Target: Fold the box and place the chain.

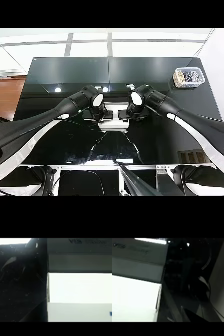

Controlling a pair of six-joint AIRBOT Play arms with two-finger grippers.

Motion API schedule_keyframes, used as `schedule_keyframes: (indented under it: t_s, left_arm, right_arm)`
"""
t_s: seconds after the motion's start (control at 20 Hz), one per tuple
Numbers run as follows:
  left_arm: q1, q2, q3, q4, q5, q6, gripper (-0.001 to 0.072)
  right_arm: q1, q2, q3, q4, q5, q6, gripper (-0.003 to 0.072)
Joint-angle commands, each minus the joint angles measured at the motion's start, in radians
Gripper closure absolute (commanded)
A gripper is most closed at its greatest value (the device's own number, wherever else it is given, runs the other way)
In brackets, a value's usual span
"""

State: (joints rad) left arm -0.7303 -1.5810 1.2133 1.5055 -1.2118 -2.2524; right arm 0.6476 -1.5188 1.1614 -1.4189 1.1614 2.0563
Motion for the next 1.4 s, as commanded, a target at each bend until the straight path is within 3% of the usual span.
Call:
schedule_keyframes:
  t_s: [0.0, 0.15, 0.25, 0.6, 0.75, 0.8, 0.85, 0.9, 1.25, 1.35]
  left_arm:
    - [0.000, 0.000, 0.000, 0.000, 0.003, 0.000, 0.0685]
    - [0.000, 0.000, 0.000, 0.000, 0.003, 0.000, 0.0684]
    - [0.000, 0.000, 0.000, 0.000, 0.003, 0.000, 0.0684]
    - [0.000, 0.000, 0.000, 0.000, 0.003, 0.000, 0.0685]
    - [0.000, 0.000, 0.000, 0.000, 0.003, 0.000, 0.0685]
    - [0.000, 0.000, 0.000, 0.000, 0.002, 0.000, 0.0684]
    - [0.000, 0.000, 0.000, 0.000, 0.002, 0.000, 0.0684]
    - [0.000, 0.000, 0.000, 0.000, 0.002, 0.000, 0.0685]
    - [0.000, 0.000, 0.000, 0.000, 0.000, 0.000, 0.0684]
    - [0.000, 0.000, 0.000, 0.000, -0.002, 0.000, 0.0685]
  right_arm:
    - [0.015, -0.015, 0.021, -0.019, 0.008, 0.072, 0.0212]
    - [0.016, -0.016, 0.022, -0.016, 0.010, 0.101, 0.0213]
    - [0.016, -0.016, 0.022, 0.008, 0.013, 0.102, 0.0360]
    - [0.032, -0.042, 0.021, 0.037, 0.005, 0.102, 0.0361]
    - [0.034, -0.059, 0.021, 0.044, 0.007, 0.102, 0.0411]
    - [0.034, -0.059, 0.021, 0.047, 0.006, 0.101, 0.0569]
    - [0.033, -0.059, 0.021, 0.047, 0.005, 0.102, 0.0572]
    - [0.033, -0.059, 0.022, 0.047, 0.005, 0.102, 0.0670]
    - [0.033, -0.058, 0.022, 0.060, 0.006, 0.084, 0.0660]
    - [0.033, -0.058, 0.022, 0.056, 0.002, 0.083, 0.0555]
